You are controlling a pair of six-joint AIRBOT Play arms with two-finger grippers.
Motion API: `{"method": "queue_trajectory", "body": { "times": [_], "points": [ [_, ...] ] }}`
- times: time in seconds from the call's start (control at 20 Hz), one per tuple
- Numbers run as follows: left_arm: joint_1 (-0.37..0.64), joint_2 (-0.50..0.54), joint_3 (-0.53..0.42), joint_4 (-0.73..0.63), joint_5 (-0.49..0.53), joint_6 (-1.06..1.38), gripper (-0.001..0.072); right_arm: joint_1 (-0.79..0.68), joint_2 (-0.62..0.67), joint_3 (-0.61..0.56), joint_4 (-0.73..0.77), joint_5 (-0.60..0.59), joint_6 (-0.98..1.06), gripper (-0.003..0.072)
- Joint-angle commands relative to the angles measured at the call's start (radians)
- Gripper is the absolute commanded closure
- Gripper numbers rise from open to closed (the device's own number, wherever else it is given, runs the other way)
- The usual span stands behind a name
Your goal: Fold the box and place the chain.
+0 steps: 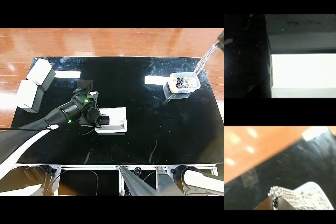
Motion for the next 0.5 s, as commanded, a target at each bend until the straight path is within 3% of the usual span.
{"method": "queue_trajectory", "body": {
  "times": [0.0, 0.45],
  "points": [
    [-0.001, 0.0, 0.0, 0.0, -0.001, 0.0, 0.0694, 0.0, 0.13, 0.0, 0.112, 0.035, -0.119, 0.0655],
    [-0.001, 0.0, 0.0, 0.0, -0.001, 0.0, 0.0694, 0.035, 0.382, 0.0, 0.262, 0.169, -0.24, 0.0654]
  ]
}}
